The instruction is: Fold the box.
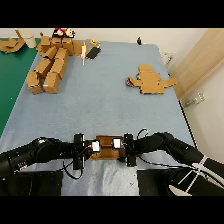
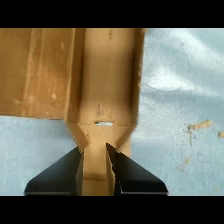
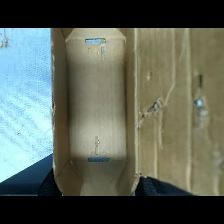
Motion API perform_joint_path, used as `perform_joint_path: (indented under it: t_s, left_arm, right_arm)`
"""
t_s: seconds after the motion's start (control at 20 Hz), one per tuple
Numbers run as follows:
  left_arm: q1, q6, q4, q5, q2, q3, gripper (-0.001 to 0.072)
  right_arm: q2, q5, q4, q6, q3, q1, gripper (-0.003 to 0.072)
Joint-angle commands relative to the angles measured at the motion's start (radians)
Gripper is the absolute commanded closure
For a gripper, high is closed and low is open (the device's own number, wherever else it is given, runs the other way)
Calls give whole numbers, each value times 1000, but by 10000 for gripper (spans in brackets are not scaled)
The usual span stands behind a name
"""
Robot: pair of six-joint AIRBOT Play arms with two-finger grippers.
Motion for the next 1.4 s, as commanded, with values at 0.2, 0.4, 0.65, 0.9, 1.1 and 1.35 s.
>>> perform_joint_path:
  t_s: [0.2,0.4,0.65,0.9,1.1,1.35]
  left_arm:
    - [10,-6,15,-72,18,29,324]
    - [7,-8,8,-91,18,31,324]
    - [-46,-16,-25,-48,-5,33,354]
    - [-48,-68,-24,39,-16,33,374]
    - [-48,-67,-20,40,-16,33,599]
    - [-48,-67,-33,43,-16,33,599]
  right_arm:
    - [0,-1,0,0,1,1,193]
    - [0,-3,0,0,1,1,193]
    - [0,-3,0,0,1,1,193]
    - [0,-3,0,0,1,1,193]
    - [0,-3,0,0,1,1,193]
    - [0,-3,0,0,1,1,193]
